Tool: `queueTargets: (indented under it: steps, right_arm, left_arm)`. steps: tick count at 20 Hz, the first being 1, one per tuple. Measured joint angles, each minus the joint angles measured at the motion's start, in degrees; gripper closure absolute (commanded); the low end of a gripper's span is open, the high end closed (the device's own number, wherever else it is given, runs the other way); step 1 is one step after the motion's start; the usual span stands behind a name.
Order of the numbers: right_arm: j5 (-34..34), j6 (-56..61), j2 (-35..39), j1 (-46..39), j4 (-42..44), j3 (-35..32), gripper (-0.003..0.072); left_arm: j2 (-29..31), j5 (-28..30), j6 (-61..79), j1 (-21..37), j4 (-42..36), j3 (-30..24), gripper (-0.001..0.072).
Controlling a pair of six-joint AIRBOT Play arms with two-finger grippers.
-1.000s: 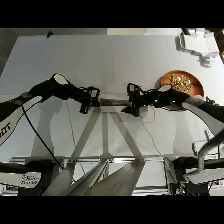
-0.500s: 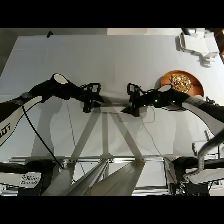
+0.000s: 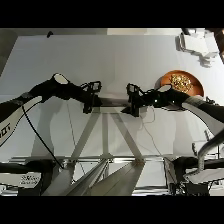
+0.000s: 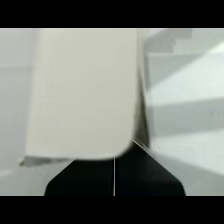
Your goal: Fold the box and place the chain.
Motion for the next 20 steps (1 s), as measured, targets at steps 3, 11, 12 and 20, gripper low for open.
queueTargets:
  steps: [3, 11, 12, 20]
  right_arm:
    - [-0.02, 0.00, 0.00, 0.00, -0.02, 0.00, 0.0351]
    - [-0.04, 0.02, 0.00, 0.00, -0.02, 0.00, 0.0351]
    - [-0.04, 0.00, 0.00, 0.00, -0.04, 0.00, 0.0351]
    - [-0.04, 0.00, 0.00, 0.00, -0.04, 0.00, 0.0351]
  left_arm:
    - [2.54, -0.42, -7.19, 0.00, 5.14, -0.02, 0.0700]
    - [16.74, -1.27, -32.81, 1.16, 19.45, -0.31, 0.0699]
    - [18.51, -1.36, -34.64, 2.12, 19.15, -0.61, 0.0700]
    - [24.57, 1.68, -54.40, 12.52, 17.20, -6.91, 0.0701]
